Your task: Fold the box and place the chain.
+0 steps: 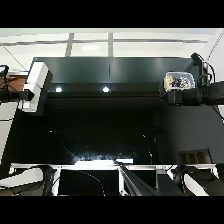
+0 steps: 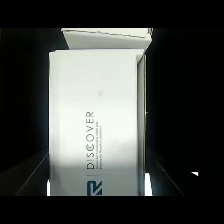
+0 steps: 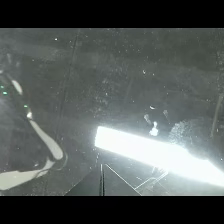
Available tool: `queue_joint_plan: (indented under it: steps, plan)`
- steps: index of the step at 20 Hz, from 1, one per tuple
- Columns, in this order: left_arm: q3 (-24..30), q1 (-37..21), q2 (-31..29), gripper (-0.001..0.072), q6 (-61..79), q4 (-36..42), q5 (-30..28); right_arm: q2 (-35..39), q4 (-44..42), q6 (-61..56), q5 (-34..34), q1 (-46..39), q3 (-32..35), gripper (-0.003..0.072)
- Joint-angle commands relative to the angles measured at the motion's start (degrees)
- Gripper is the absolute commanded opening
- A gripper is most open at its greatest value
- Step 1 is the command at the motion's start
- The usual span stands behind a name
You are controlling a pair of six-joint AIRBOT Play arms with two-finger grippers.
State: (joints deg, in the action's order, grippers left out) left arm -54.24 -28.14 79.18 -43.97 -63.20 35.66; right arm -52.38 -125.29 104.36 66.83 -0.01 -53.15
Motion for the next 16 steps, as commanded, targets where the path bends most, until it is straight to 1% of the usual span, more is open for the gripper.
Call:
queue_joint_plan:
  steps: [1, 3, 4, 6, 7, 8, 9, 10, 12, 13, 14, 15, 16]
  plan:
    - [-1.53, 0.17, -3.17, 0.0711, -0.63, -2.93, 3.23, -0.04, 0.02, 0.00, 1.16, 0.00, -0.02, 0.0024]
    - [-2.95, 0.13, -8.22, 0.0711, -3.10, -5.88, 3.67, -0.04, 0.20, 0.04, 1.55, 0.00, -0.04, 0.0024]
    - [-3.80, 0.15, -11.23, 0.0711, -3.21, -5.62, 3.87, -0.04, 0.68, 0.35, 1.20, -0.02, -0.04, 0.0024]
    - [-5.44, 0.90, -16.92, 0.0707, -3.21, -2.08, 4.55, -0.04, 2.54, 0.87, -0.61, -0.20, -0.15, 0.0024]
    - [-6.21, 1.64, -19.85, 0.0675, -3.21, 0.85, 5.07, -0.04, 3.45, 0.90, -0.79, -0.74, -0.48, 0.0024]
    - [-6.88, 2.60, -22.40, 0.0497, -3.21, 3.02, 5.79, 0.00, 5.49, 1.01, 0.13, -1.53, -1.29, 0.0025]
    - [-7.37, 4.13, -25.24, 0.0184, -3.19, 3.54, 6.95, 0.33, 10.49, 0.98, 2.54, -2.56, -2.69, 0.0024]
    - [-7.41, 5.73, -27.82, 0.0028, -3.17, 3.52, 8.63, 1.44, 16.65, 0.61, 3.89, -3.74, -3.50, 0.0024]
    - [-6.93, 9.22, -31.98, 0.0026, -8.24, 3.52, 14.67, 5.51, 27.36, -2.49, 2.91, -6.51, -3.48, 0.0024]
    - [-5.46, 11.10, -34.01, 0.0025, -13.38, 3.48, 18.84, 8.22, 30.23, -5.01, 1.11, -8.13, -3.02, 0.0024]
    - [-2.51, 13.29, -36.11, 0.0025, -17.14, 3.76, 20.68, 11.39, 30.03, -6.10, -2.19, -9.55, -1.53, 0.0024]
    - [1.75, 15.67, -38.53, 0.0025, -19.76, 3.72, 20.55, 14.49, 28.11, -6.25, -6.16, -10.12, 0.85, 0.0024]
    - [7.52, 18.47, -41.24, 0.0025, -21.11, 3.74, 18.88, 17.38, 26.12, -6.25, -10.03, -10.10, 4.15, 0.0024]
